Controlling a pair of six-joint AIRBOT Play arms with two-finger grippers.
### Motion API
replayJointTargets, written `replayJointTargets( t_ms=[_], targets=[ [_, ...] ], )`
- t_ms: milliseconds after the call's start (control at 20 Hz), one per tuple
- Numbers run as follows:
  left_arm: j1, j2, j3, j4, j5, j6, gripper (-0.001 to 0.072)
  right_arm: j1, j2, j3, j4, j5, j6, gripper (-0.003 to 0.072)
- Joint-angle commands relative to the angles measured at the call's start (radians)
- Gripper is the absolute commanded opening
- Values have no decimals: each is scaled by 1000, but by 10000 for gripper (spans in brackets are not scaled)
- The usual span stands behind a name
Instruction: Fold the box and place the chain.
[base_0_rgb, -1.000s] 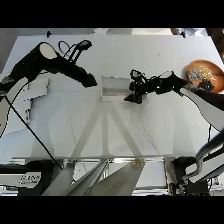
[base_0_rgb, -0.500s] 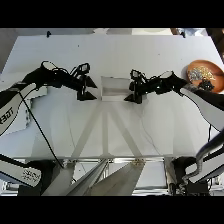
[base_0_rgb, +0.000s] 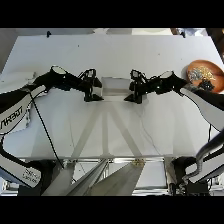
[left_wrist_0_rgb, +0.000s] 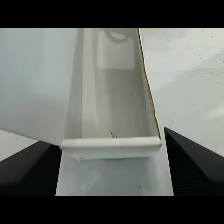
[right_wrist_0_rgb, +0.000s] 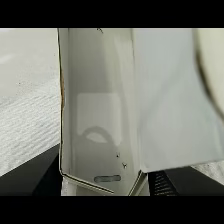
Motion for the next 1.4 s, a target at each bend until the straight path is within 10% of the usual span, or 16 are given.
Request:
replayJointTargets(
  t_ms=[0,1350],
  targets=[
    [-14,-3,0,-14,1,8,710,1,0,1,1,-1,1,435],
    [-13,-27,1,38,84,-76,708,1,0,1,1,-1,1,435]
  ],
)
